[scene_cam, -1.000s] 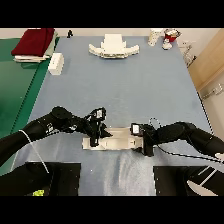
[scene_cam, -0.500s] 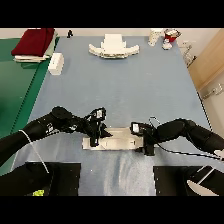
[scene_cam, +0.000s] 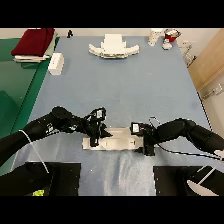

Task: Fold the box.

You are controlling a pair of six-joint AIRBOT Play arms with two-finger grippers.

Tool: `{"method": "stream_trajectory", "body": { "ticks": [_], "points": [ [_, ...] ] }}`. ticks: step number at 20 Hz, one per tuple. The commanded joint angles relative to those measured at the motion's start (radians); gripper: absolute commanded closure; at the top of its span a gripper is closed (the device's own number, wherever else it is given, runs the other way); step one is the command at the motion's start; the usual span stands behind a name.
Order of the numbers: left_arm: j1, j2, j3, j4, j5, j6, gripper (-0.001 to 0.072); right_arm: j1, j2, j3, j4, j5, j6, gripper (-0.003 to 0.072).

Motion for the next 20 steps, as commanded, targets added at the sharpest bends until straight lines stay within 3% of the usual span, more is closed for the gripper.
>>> {"method": "stream_trajectory", "body": {
  "ticks": [1,12,13,17,18,19,20],
  "points": [
    [0.0,0.0,0.0,0.0,0.0,0.0,0.0696,0.011,0.001,0.001,0.001,0.018,0.0,-0.0023],
    [0.0,0.0,0.0,0.0,0.0,0.0,0.0696,0.063,0.048,-0.043,-0.019,0.078,-0.015,-0.0013],
    [0.0,0.0,0.0,0.0,0.0,0.0,0.0696,0.063,0.05,-0.043,-0.025,0.078,-0.015,0.0042],
    [0.0,0.0,0.0,0.0,0.0,0.0,0.0696,0.063,0.042,-0.043,-0.026,0.087,-0.016,0.0069],
    [0.0,0.0,0.0,0.0,0.0,0.0,0.0695,0.063,0.034,-0.043,-0.027,0.087,-0.016,0.019],
    [0.0,0.0,0.0,0.0,0.0,0.0,0.0696,0.063,0.028,-0.043,-0.027,0.087,-0.016,0.0254],
    [0.0,0.0,0.0,0.0,0.0,0.0,0.0696,0.063,0.025,-0.043,-0.026,0.088,-0.016,0.0254]
  ]
}}
